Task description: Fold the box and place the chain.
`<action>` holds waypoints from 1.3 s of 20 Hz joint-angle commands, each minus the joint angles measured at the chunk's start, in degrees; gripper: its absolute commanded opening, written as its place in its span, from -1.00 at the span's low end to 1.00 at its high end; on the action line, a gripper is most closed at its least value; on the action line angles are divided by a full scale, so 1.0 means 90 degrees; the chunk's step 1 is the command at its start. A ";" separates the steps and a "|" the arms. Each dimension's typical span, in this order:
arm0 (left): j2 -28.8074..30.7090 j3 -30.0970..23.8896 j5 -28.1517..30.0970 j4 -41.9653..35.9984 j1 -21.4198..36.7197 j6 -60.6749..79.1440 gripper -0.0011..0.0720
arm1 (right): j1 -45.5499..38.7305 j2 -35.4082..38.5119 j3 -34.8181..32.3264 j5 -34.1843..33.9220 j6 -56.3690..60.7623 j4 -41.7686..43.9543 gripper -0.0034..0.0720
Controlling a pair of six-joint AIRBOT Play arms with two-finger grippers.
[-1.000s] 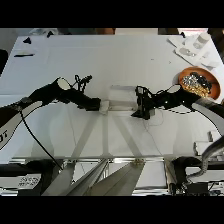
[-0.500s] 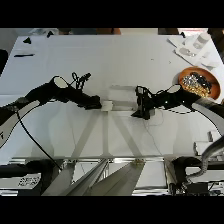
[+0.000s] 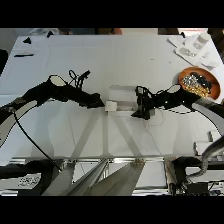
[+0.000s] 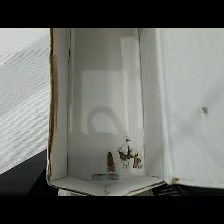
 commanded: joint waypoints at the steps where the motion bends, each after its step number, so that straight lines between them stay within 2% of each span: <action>1: 0.0005 0.0002 -0.0034 -0.0206 -0.0005 0.0041 -0.51 | 0.0000 0.0000 0.0005 0.0000 0.0000 0.0002 0.14; 3: 0.0000 0.0000 -0.0034 -0.0342 -0.0005 0.0044 -0.18 | 0.0000 0.0000 0.0005 0.0002 0.0000 0.0002 0.14; 13: -0.0160 0.0002 0.0117 -0.0593 -0.0335 0.0051 -0.17 | 0.0000 0.0000 0.0005 0.0000 0.0000 0.0002 0.14; 17: -0.0109 0.0002 0.0384 -0.0597 -0.0444 0.0087 -0.16 | 0.0000 0.0000 0.0005 0.0000 0.0000 0.0002 0.14; 23: -0.0104 0.0002 0.0741 -0.0454 -0.0597 0.0090 -0.15 | 0.0000 0.0000 0.0005 0.0000 0.0000 0.0002 0.14; 26: -0.0104 0.0002 0.0877 -0.0068 -0.0685 0.0090 -0.16 | 0.0000 0.0000 0.0005 0.0002 0.0000 0.0002 0.14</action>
